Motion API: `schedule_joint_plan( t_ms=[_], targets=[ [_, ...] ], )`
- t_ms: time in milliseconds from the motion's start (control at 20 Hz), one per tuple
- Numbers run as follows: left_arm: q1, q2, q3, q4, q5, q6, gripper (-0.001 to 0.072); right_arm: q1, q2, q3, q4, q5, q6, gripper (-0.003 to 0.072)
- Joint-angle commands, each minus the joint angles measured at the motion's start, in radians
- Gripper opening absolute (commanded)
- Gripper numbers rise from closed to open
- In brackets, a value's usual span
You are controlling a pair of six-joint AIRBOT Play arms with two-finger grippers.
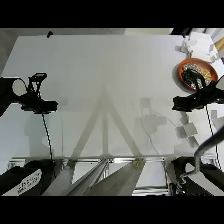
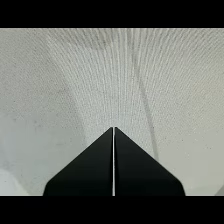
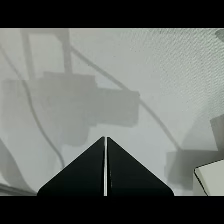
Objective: Fold the box and place the chain.
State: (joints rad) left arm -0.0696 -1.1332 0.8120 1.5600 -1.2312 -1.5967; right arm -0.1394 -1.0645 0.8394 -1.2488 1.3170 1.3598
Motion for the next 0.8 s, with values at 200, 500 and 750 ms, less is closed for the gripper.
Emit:
schedule_joint_plan(
  t_ms=[200,500,750],
  targets=[
    [0.001,0.0,0.0,0.0,0.0,0.0,0.0009,-0.001,0.001,0.0,0.0,0.0,0.0,0.0015],
    [0.001,0.0,0.0,0.0,0.0,0.0,0.0009,-0.001,0.001,0.0,-0.009,-0.046,-0.006,0.0066],
    [0.001,0.0,0.0,0.0,0.0,0.0,0.0009,-0.001,0.001,0.0,0.008,-0.033,-0.006,0.0055]
  ],
)
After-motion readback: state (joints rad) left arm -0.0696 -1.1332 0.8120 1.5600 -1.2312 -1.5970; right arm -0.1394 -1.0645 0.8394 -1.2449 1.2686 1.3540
